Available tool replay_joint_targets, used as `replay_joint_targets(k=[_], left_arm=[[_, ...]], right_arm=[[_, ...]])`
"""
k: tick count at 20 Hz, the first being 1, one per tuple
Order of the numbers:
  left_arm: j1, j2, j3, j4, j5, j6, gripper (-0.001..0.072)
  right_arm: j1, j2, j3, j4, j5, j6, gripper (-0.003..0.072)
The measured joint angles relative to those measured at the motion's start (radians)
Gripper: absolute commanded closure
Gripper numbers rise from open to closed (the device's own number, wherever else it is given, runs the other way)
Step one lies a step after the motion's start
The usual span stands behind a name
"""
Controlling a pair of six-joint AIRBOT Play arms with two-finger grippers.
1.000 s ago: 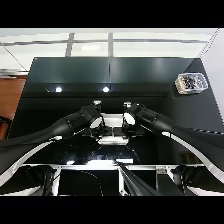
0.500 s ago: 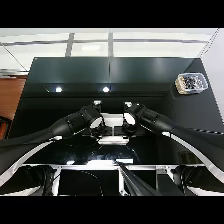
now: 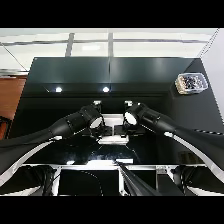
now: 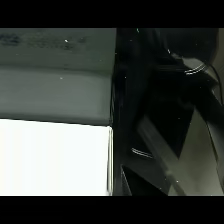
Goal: Fold the box and place the chain.
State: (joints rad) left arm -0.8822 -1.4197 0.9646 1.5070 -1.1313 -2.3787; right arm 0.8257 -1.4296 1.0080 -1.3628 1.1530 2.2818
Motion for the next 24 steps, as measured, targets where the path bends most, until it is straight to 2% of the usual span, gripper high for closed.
replay_joint_targets(k=[3, 7, 10, 12, 14, 17, 19, 21, 22, 23, 24], left_arm=[[0.000, 0.000, 0.000, 0.000, 0.000, 0.000, 0.0687], [0.000, 0.000, 0.000, 0.000, 0.000, 0.000, 0.0688], [0.000, 0.000, 0.000, 0.000, 0.000, 0.000, 0.0687], [0.000, 0.000, 0.000, 0.000, 0.000, -0.001, 0.0688], [0.000, 0.000, 0.000, 0.000, 0.000, -0.001, 0.0687], [0.000, 0.000, 0.000, 0.000, 0.002, -0.001, 0.0687], [0.000, 0.000, 0.000, 0.000, 0.003, -0.001, 0.0687], [0.000, 0.000, 0.000, 0.002, 0.003, -0.002, 0.0688], [0.000, 0.000, 0.000, 0.002, 0.004, -0.002, 0.0688], [0.000, 0.000, 0.000, 0.002, 0.005, -0.002, 0.0688], [0.000, 0.000, 0.000, 0.003, 0.006, -0.001, 0.0688]], right_arm=[[-0.002, 0.079, 0.000, -0.063, 0.019, -0.027, 0.0412], [-0.021, 0.264, 0.000, -0.200, 0.034, -0.048, 0.0412], [-0.090, 0.379, 0.000, -0.413, 0.047, -0.050, 0.0412], [-0.189, 0.410, -0.005, -0.569, 0.031, -0.053, 0.0412], [-0.338, 0.414, -0.015, -0.671, -0.056, -0.052, 0.0412], [-0.606, 0.365, -0.023, -0.722, -0.270, -0.010, 0.0414], [-0.785, 0.300, -0.014, -0.653, -0.400, 0.033, 0.0414], [-0.921, 0.222, 0.013, -0.499, -0.468, 0.055, 0.0410], [-0.978, 0.177, 0.037, -0.393, -0.493, 0.046, 0.0169], [-1.022, 0.128, 0.068, -0.284, -0.508, 0.005, -0.0034], [-1.051, 0.079, 0.107, -0.190, -0.507, -0.054, -0.0034]])
